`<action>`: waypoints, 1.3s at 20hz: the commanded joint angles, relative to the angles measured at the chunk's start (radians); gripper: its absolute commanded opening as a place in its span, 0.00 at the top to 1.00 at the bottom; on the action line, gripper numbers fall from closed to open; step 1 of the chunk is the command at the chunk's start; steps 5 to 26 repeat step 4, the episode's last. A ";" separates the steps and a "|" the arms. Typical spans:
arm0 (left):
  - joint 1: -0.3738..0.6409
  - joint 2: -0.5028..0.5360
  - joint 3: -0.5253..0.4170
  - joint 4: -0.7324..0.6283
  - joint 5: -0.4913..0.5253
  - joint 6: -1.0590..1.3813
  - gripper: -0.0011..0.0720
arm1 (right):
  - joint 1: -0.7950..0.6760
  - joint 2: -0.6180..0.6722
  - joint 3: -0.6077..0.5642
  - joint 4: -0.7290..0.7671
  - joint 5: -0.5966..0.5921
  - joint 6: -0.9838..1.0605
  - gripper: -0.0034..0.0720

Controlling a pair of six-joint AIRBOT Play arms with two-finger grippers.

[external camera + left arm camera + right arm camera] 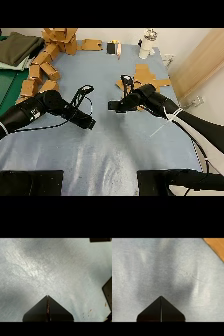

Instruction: Fold the box.

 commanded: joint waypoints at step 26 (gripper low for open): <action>-0.003 -0.001 0.001 -0.002 -0.003 -0.003 0.97 | 0.000 -0.003 0.003 0.001 -0.003 -0.001 0.95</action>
